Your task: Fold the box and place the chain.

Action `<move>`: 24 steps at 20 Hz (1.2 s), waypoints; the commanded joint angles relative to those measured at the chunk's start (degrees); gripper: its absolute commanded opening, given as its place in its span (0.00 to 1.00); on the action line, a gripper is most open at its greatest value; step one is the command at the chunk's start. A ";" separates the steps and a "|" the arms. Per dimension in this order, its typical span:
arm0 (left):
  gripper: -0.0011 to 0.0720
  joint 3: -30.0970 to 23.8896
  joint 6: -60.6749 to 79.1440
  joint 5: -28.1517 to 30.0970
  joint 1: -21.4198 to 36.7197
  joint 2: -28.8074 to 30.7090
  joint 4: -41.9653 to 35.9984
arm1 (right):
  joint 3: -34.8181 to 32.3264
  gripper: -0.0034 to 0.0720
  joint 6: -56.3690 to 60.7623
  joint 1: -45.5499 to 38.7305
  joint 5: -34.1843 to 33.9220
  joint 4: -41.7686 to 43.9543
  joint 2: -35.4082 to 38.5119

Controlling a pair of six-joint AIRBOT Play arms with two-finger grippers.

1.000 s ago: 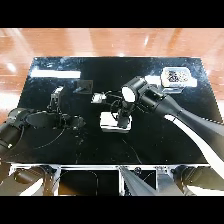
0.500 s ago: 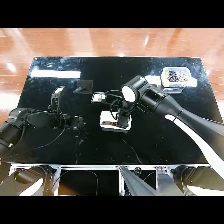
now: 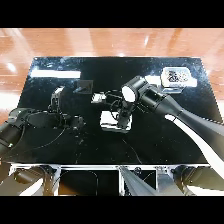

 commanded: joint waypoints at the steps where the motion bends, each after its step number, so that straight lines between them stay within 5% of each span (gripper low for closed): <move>1: 0.62 0.00 0.02 0.02 0.02 -0.02 0.00 | 0.02 0.25 0.46 -0.02 0.35 0.81 0.00; 24: 0.62 0.00 0.02 -0.02 0.02 -0.04 0.00 | -2.54 0.25 0.90 0.00 -1.14 4.90 -2.62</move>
